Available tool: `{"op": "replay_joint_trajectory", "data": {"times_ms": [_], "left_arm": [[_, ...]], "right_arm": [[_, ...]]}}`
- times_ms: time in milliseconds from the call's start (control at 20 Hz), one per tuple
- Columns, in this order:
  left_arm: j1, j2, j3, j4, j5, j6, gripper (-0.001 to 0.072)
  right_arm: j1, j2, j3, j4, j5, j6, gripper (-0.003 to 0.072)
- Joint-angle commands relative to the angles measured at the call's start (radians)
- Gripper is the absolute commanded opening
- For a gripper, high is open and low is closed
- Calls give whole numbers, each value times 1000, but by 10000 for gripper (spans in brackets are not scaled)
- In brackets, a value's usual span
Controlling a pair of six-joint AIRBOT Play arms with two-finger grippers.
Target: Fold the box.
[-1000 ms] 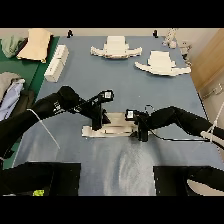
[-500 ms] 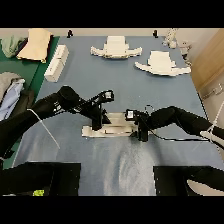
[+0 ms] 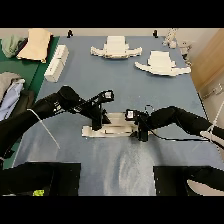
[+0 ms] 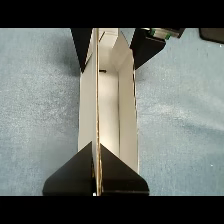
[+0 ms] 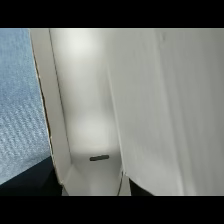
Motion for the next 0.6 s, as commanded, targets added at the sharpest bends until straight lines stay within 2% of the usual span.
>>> {"op": "replay_joint_trajectory", "data": {"times_ms": [0,450,550], "left_arm": [[0,1,1,-27,1,0,16],[0,1,1,-26,7,0,20],[0,1,1,-27,8,-3,338]], "right_arm": [[1,0,0,0,-1,0,453],[1,0,0,0,-1,0,453],[1,0,0,0,-1,0,453]]}}
